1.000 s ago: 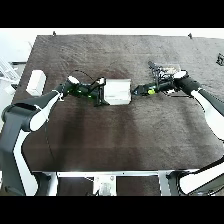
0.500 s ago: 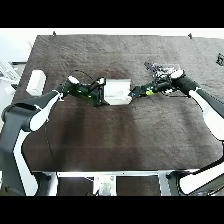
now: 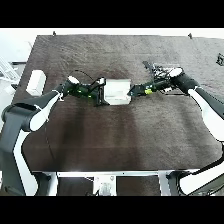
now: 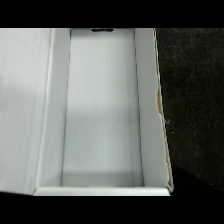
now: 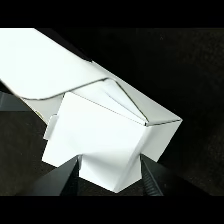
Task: Fold the box and place the chain.
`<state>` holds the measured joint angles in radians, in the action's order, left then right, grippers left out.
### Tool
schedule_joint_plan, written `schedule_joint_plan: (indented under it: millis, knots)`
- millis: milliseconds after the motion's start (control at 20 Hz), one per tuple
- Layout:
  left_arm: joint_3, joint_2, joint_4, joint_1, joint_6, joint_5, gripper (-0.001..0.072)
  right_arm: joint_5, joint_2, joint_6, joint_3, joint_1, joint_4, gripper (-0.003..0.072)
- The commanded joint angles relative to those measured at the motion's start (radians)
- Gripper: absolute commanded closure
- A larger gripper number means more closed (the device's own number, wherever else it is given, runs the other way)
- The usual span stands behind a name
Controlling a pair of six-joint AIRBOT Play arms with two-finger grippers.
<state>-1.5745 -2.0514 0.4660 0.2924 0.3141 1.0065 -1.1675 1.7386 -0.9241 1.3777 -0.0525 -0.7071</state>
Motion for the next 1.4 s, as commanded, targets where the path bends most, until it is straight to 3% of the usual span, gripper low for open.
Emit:
schedule_joint_plan:
  millis: [0, 850, 1100, 1350]
  knots:
    - [0.0, 0.0, 0.0, -0.001, 0.0, 0.0, 0.0351, -0.023, 0.0, -0.062, 0.032, -0.016, -0.063, 0.022]
    - [0.0, 0.0, -0.003, -0.001, 0.0, 0.0, 0.0351, -0.037, 0.004, -0.255, 0.11, -0.101, -0.301, 0.0222]
    - [0.0, 0.0, -0.003, -0.001, 0.0, 0.0, 0.0351, -0.03, 0.014, -0.273, 0.146, -0.118, -0.312, 0.0223]
    - [0.0, 0.0, -0.003, -0.001, 0.0, 0.0, 0.0351, -0.021, 0.016, -0.357, 0.181, -0.191, -0.506, 0.0223]
